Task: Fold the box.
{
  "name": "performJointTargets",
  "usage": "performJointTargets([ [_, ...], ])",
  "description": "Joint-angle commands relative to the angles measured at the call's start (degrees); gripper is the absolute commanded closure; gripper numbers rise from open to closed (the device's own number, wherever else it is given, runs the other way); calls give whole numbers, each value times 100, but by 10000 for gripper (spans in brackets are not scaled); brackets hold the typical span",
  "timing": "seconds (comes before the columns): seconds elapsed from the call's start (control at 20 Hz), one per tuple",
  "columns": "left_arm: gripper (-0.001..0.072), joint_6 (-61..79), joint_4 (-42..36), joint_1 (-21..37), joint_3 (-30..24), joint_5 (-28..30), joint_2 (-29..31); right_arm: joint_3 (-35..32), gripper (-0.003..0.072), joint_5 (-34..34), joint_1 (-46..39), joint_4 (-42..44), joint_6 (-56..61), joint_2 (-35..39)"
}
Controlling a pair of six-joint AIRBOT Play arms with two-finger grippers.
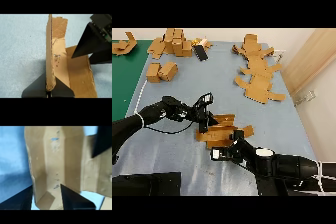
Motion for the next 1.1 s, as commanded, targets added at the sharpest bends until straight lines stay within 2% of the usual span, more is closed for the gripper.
performJointTargets([
  [0.0,696,0,0,2,0,4,-2,59,188,17,-9,-138,459,188],
  [0.35,696,0,0,2,0,4,-2,61,177,208,-155,39,599,240],
  [0.4,696,0,0,2,0,4,-2,83,-21,223,-299,133,767,249],
  [0.55,696,0,0,2,0,2,-2,83,-32,352,-804,776,739,339],
  [0.75,696,0,0,2,0,2,-2,-52,-32,487,-1115,1174,-199,743],
  [0.85,696,0,0,2,0,4,-2,-192,-31,866,-1504,1917,-1117,942],
  [1.05,696,-2,0,2,0,2,-2,-227,-32,896,-2647,4360,-3882,1165],
])
